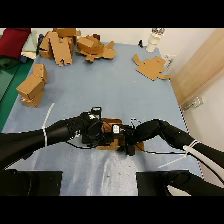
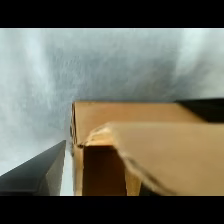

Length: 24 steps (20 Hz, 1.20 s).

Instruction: Fold the box.

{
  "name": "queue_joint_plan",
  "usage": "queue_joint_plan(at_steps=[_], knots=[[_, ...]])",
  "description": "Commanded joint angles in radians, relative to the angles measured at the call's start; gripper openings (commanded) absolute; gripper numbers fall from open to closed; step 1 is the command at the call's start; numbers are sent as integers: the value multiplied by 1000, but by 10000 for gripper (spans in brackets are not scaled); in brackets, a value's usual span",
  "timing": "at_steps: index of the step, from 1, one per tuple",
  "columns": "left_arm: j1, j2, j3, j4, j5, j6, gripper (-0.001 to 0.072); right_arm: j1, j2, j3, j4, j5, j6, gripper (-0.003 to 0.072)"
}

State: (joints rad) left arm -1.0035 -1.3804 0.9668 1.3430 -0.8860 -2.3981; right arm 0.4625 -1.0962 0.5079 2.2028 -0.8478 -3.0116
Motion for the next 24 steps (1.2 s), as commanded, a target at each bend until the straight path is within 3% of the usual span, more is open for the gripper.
queue_joint_plan(at_steps=[1,6,10,17,18,19,20,22,24], knots=[[1,12,5,-12,-15,2,530,0,0,0,0,0,0,521],[14,54,5,24,-69,8,530,0,0,0,0,0,0,520],[49,150,5,24,-130,55,530,0,0,0,0,0,0,520],[137,292,5,117,-358,73,520,0,0,0,-1,0,0,520],[149,300,5,143,-390,103,354,0,0,0,-2,0,0,520],[162,309,5,172,-422,173,83,1,0,0,-4,0,0,521],[173,314,4,208,-438,259,14,1,0,0,-4,0,0,520],[220,315,2,254,-418,430,12,0,0,0,-4,0,0,520],[351,314,-14,77,-299,768,12,0,0,0,-4,0,0,521]])
